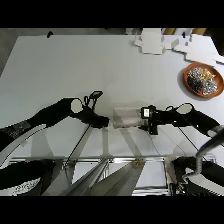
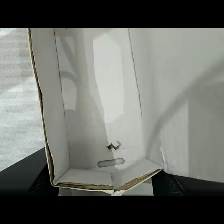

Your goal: Fold the box and place the chain.

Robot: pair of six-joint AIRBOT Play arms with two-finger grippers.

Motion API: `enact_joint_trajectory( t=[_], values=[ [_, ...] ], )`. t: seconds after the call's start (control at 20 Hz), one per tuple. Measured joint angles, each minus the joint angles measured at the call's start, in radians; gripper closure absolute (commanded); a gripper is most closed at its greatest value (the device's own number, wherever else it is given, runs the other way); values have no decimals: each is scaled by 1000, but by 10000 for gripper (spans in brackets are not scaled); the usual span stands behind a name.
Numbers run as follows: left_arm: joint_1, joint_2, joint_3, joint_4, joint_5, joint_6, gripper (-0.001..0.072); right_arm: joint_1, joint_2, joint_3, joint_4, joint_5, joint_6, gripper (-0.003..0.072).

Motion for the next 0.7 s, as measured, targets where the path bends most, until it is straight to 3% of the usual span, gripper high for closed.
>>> enact_joint_trajectory(
  t=[0.25,0.35,0.7],
  values=[
    [-3,51,0,-40,19,17,694,0,0,0,0,0,0,283],
    [-4,64,0,-57,27,23,638,0,0,0,0,0,0,283],
    [-23,79,0,-106,36,57,635,0,0,0,0,0,0,283]
  ],
)
